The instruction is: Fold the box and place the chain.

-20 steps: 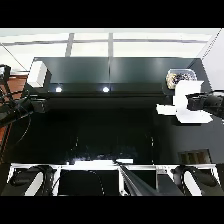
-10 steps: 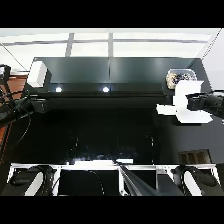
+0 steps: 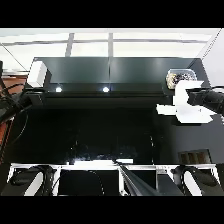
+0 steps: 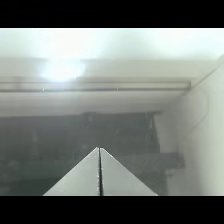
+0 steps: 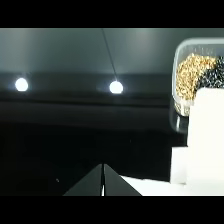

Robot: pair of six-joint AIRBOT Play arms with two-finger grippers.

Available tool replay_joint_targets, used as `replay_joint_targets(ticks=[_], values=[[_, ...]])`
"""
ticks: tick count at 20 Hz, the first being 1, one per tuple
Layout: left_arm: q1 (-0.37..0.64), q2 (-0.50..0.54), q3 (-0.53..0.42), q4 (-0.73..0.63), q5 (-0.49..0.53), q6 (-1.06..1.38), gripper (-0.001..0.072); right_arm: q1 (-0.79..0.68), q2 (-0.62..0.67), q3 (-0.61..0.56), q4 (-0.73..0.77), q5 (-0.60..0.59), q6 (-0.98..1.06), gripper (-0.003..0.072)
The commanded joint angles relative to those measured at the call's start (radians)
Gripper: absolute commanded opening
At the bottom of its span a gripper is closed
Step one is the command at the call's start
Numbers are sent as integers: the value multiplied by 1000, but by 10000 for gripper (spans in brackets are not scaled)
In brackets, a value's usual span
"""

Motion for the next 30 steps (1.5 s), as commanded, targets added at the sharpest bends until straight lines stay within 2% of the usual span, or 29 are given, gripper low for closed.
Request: replay_joint_targets(ticks=[1, 2, 3, 4, 5, 7, 9, 10, 13, 17, 21, 25, 29, 30], values=[[-10, -74, 0, -111, 47, 10, 122, 0, -47, -2, 39, -76, 5, 23], [-37, -113, 0, -111, 48, 31, 475, 0, -88, -2, 21, -92, 6, 186], [-68, -150, 0, -111, 48, 66, 712, 0, -135, -1, 20, -106, 6, 624], [-101, -188, 3, -109, 38, 111, 715, -1, -193, -1, 18, -134, 19, 720], [-124, -216, 8, -87, 10, 157, 715, -11, -250, 3, -11, -166, 117, 720], [-136, -246, 27, 32, -75, 104, 715, -97, -394, 91, -254, -166, 377, 720], [-116, -245, 33, 138, -130, 19, 715, -229, -527, 258, -431, -79, 397, 720], [-102, -246, 33, 163, -152, 10, 714, -307, -586, 341, -455, -43, 403, 720], [-88, -246, 33, 220, -193, 11, 714, -549, -747, 557, -381, 92, 470, 720], [-89, -246, 33, 227, -193, 5, 714, -728, -924, 671, -303, 330, 357, 720], [-89, -246, 33, 218, -195, 4, 714, -752, -1057, 725, -85, 481, -75, 720], [-89, -246, 33, 218, -194, 3, 714, -700, -1104, 726, -111, 465, -267, 720], [-89, -246, 33, 218, -193, 3, 713, -658, -1116, 726, -148, 446, -284, 720], [-89, -246, 33, 218, -193, 3, 713, -652, -1116, 726, -148, 446, -286, 652]])
